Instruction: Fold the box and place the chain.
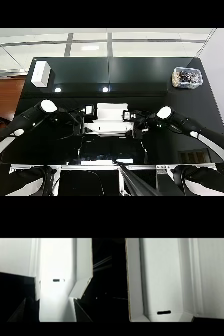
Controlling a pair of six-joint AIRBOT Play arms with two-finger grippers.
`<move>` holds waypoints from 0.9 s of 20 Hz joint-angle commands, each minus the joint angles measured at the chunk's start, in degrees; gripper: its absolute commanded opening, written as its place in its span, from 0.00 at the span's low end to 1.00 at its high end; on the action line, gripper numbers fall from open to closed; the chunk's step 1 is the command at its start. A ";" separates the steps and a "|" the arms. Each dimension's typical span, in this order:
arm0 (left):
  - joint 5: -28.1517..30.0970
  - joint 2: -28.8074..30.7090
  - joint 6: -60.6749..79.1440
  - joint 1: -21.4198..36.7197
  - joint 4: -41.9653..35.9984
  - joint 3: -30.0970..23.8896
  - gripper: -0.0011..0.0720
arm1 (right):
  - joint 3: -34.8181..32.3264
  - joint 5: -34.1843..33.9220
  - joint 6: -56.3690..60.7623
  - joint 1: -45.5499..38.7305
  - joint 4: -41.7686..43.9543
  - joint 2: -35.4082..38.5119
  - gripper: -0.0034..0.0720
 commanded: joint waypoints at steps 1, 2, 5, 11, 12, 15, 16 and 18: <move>-1.86 -0.66 0.66 -0.28 -3.23 0.00 0.96 | 0.02 0.04 0.00 0.02 0.02 -0.04 0.28; -3.15 -0.66 0.66 -0.26 -3.19 0.00 0.88 | 0.02 0.04 0.00 0.02 0.02 -0.04 0.28; -4.63 -0.66 0.61 -0.28 -3.30 0.00 0.52 | 0.02 0.04 0.00 0.02 0.02 -0.04 0.28; -4.44 -0.66 0.59 -0.22 -5.16 0.00 0.38 | 0.02 0.02 0.00 0.02 0.00 -0.04 0.28; -4.31 -0.66 0.59 -0.11 -4.85 0.02 0.38 | 0.02 0.04 0.00 0.02 0.02 -0.04 0.28; -3.63 -0.52 0.15 0.44 0.20 0.79 0.45 | 0.02 0.04 0.00 0.02 0.02 -0.04 0.28; -3.54 -0.50 0.17 0.68 1.97 1.22 0.56 | 0.02 0.04 0.00 0.02 0.02 -0.04 0.28; -2.03 -0.44 0.42 0.63 7.08 1.68 0.81 | 0.02 0.04 0.00 0.02 0.02 -0.04 0.28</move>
